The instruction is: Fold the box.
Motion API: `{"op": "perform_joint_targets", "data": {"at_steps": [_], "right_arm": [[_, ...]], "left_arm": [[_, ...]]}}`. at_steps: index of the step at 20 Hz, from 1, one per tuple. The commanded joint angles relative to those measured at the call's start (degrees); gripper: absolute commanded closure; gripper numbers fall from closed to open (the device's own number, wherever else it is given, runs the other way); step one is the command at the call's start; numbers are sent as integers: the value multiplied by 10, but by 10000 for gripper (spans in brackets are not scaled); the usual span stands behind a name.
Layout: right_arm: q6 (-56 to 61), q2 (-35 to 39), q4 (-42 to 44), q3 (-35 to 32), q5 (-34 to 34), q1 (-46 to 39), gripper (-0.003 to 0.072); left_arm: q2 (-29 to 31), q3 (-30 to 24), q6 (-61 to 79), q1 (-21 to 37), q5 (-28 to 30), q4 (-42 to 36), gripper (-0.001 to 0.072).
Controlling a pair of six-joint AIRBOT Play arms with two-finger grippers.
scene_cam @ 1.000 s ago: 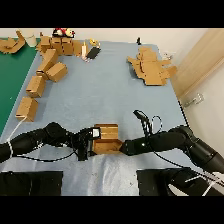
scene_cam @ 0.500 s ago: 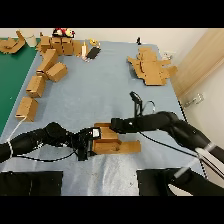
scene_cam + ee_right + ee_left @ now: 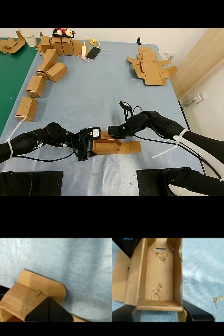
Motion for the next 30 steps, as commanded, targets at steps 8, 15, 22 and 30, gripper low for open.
{"op": "perform_joint_targets", "data": {"at_steps": [8, 15, 22, 30], "right_arm": [[0, 188, -141, -2, -61, -49, 687], [-145, 316, -103, -92, -216, 13, 686], [-372, 307, -161, -123, -130, 72, 222], [-512, 207, -173, -119, -16, 72, 222]], "left_arm": [[0, 0, 0, 0, 1, 0, 116], [0, 0, 0, 0, 1, 0, 115], [0, 0, 0, 0, 1, 0, 115], [0, 0, 0, 0, 1, 0, 115]]}}
